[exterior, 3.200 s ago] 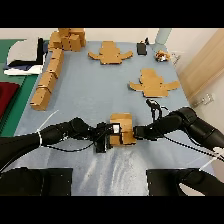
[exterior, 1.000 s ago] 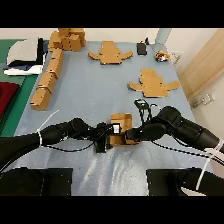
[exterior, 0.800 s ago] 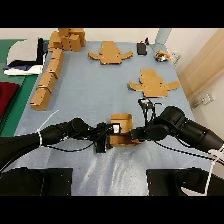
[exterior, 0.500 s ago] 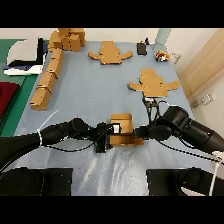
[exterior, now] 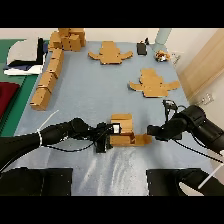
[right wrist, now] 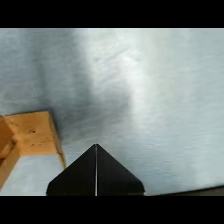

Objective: Fold the box.

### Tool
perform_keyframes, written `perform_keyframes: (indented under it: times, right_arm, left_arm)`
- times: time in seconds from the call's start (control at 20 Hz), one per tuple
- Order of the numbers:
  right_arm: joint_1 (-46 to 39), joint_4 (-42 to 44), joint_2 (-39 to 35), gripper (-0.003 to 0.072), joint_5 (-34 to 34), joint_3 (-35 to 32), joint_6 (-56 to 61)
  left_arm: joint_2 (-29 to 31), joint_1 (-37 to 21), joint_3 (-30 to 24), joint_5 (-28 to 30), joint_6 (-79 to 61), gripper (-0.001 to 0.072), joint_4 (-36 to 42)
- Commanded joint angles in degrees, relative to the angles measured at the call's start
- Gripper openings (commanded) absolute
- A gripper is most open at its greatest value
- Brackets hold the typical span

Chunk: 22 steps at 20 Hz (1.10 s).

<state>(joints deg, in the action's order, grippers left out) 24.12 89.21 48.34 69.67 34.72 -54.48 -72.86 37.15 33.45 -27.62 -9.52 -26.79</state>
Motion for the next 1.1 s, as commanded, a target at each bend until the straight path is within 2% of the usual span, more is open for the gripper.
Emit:
perform_keyframes:
  times: [0.0,0.35,0.55,0.7,0.75,0.8,1.05]
  right_arm:
    - [-7.9,14.5,1.3,0.0001,-7.6,-4.5,-12.6]
    - [-8.8,30.9,7.4,0.0000,-14.4,-7.2,-29.2]
    - [-8.7,32.0,6.2,0.0000,-13.8,-6.8,-30.1]
    - [-8.7,32.0,2.0,0.0003,-13.6,-5.4,-30.0]
    - [-8.7,32.0,0.9,0.0077,-13.5,-5.0,-30.0]
    - [-8.7,32.2,0.2,0.0231,-12.9,-4.6,-30.0]
    - [-8.6,33.5,1.6,0.0245,-10.3,-4.6,-30.1]
  left_arm:
    - [0.0,0.0,0.1,0.0,0.0,0.0392,0.0]
    - [0.0,0.0,0.1,0.0,0.0,0.0392,0.0]
    - [0.0,0.0,0.1,0.0,0.0,0.0392,0.0]
    - [0.0,0.0,0.1,0.0,0.0,0.0392,0.0]
    - [0.0,0.0,0.1,0.0,0.0,0.0392,0.0]
    - [0.0,0.0,0.1,0.0,0.0,0.0392,0.0]
    - [0.0,0.0,0.1,0.0,0.0,0.0392,0.0]
